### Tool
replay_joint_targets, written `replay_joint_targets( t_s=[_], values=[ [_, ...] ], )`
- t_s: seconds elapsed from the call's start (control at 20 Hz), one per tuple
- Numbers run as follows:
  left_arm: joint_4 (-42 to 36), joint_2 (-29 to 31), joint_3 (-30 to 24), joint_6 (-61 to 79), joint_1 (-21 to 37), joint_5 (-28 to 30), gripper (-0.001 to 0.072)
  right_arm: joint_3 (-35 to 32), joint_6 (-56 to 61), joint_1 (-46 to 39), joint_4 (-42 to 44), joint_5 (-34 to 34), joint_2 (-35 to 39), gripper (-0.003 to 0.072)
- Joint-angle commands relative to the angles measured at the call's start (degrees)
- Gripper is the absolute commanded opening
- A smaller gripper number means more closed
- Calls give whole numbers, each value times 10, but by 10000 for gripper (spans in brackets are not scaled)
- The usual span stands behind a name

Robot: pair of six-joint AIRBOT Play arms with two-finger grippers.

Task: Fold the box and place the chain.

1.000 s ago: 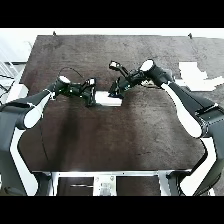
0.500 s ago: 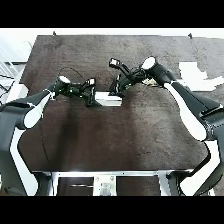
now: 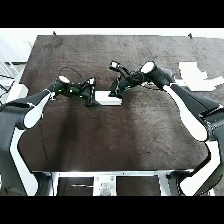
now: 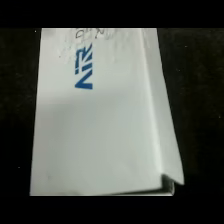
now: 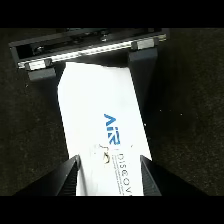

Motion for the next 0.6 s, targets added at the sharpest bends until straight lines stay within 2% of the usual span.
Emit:
replay_joint_targets(
  t_s=[0.0,0.55],
  values=[
    [1,0,0,2,0,-2,476,-2,-1,1,6,-16,0,454],
    [1,0,0,2,0,-2,475,-3,-2,1,-2,-25,9,453]
  ],
)
